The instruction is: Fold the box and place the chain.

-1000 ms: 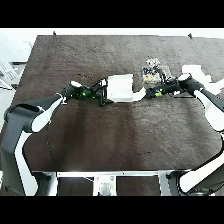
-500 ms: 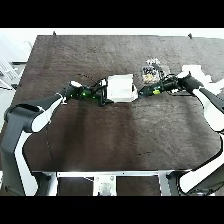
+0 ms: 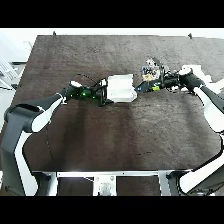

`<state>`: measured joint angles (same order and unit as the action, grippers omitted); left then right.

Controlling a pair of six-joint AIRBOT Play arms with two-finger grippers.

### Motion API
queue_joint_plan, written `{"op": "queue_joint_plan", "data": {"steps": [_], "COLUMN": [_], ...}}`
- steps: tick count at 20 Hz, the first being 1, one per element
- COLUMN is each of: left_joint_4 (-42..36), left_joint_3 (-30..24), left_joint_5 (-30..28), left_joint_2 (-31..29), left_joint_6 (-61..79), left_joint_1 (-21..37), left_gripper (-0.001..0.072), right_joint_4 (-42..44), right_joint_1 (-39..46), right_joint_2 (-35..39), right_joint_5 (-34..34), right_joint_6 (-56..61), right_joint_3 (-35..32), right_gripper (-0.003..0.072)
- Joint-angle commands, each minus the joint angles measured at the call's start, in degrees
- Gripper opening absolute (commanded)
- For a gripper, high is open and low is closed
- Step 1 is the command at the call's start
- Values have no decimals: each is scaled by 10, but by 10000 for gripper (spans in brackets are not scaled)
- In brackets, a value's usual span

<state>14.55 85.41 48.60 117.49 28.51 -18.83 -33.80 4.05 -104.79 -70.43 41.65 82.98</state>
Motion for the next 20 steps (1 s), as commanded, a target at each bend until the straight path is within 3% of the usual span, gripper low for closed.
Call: {"op": "queue_joint_plan", "data": {"steps": [1, 12, 20], "left_joint_4": [0, 0, 0], "left_joint_3": [0, 0, 0], "left_joint_5": [0, 0, 0], "left_joint_2": [0, 0, 0], "left_joint_6": [0, 0, 0], "left_joint_1": [0, 0, 0], "left_gripper": [289, 289, 288], "right_joint_4": [8, -2, -70], "right_joint_1": [-9, -26, -47], "right_joint_2": [0, 0, 0], "right_joint_5": [-1, -1, 9], "right_joint_6": [-1, 19, 62], "right_joint_3": [1, 1, 19], "right_gripper": [412, 448, 448]}}
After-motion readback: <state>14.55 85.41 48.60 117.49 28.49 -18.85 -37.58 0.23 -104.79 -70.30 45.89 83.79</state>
